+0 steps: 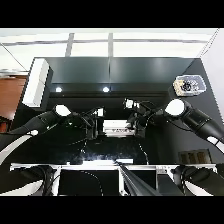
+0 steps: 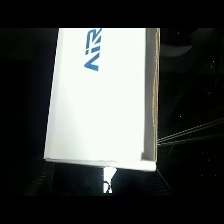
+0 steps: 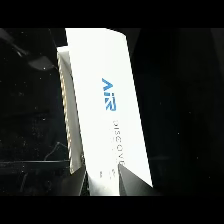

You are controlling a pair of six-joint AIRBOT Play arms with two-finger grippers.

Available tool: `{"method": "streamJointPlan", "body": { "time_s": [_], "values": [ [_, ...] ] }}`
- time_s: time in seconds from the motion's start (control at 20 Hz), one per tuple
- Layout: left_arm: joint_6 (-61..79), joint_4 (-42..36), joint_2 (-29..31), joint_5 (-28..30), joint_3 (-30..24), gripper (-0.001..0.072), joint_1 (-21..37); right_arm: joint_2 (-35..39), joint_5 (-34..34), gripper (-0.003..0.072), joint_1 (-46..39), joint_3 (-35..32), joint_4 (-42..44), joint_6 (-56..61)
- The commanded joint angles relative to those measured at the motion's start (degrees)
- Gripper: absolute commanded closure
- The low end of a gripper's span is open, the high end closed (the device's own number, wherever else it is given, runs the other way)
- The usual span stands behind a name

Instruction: Fold the box and place the chain.

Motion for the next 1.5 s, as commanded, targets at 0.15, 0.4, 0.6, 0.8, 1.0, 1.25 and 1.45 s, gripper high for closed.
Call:
{"method": "streamJointPlan", "body": {
  "time_s": [0.15,0.4,0.6,0.8,1.0,1.25,1.45],
  "values": [
    [0.0,0.0,0.0,0.0,0.0,0.037,0.0,0.0,1.1,0.047,0.0,0.0,-0.1,0.5],
    [0.0,0.0,0.0,0.0,0.0,0.0371,0.0,0.0,1.2,0.0357,0.0,0.0,-0.5,1.5],
    [0.0,0.0,0.0,0.0,0.0,0.0371,0.0,0.0,1.2,0.0357,0.0,0.0,-0.7,1.5],
    [0.0,0.0,0.0,0.0,0.0,0.037,0.0,-0.2,1.2,0.0358,0.1,0.0,-0.7,1.5],
    [0.0,0.0,0.0,0.0,0.0,0.037,0.0,-1.6,1.0,0.0358,0.1,-1.1,-0.7,1.5],
    [0.0,0.0,0.0,0.0,0.0,0.0371,0.0,-0.6,1.5,0.0357,-0.1,0.0,-0.6,4.5],
    [0.0,0.0,0.0,0.0,0.0,0.037,0.0,3.7,6.8,0.0358,-4.4,2.6,-0.4,22.6]
  ]
}}
